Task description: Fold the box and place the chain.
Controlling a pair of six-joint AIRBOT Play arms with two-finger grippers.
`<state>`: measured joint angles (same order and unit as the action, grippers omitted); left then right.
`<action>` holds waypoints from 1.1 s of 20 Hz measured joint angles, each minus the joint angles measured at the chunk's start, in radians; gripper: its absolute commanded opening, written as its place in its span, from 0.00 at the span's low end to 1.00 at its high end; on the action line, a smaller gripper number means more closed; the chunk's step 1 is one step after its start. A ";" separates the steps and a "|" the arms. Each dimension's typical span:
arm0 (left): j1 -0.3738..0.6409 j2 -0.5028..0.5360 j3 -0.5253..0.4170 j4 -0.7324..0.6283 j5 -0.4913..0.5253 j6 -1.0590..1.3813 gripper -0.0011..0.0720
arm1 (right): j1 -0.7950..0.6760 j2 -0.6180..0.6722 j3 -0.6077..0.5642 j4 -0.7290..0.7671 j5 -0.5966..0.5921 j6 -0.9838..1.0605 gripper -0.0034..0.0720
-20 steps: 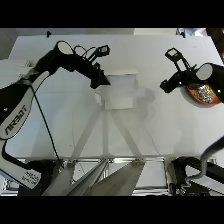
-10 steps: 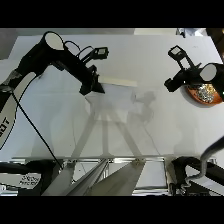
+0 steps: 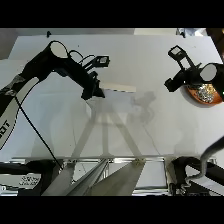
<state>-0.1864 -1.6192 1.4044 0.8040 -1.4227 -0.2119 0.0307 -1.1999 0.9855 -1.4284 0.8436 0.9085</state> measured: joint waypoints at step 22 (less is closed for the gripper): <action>0.012 -0.115 -0.198 -0.179 0.337 0.375 0.02 | 0.000 0.000 0.000 0.000 0.000 0.000 0.76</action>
<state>-0.1745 -1.7340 1.2060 0.6254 -1.0855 0.1631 0.0307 -1.1999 0.9855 -1.4288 0.8440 0.9085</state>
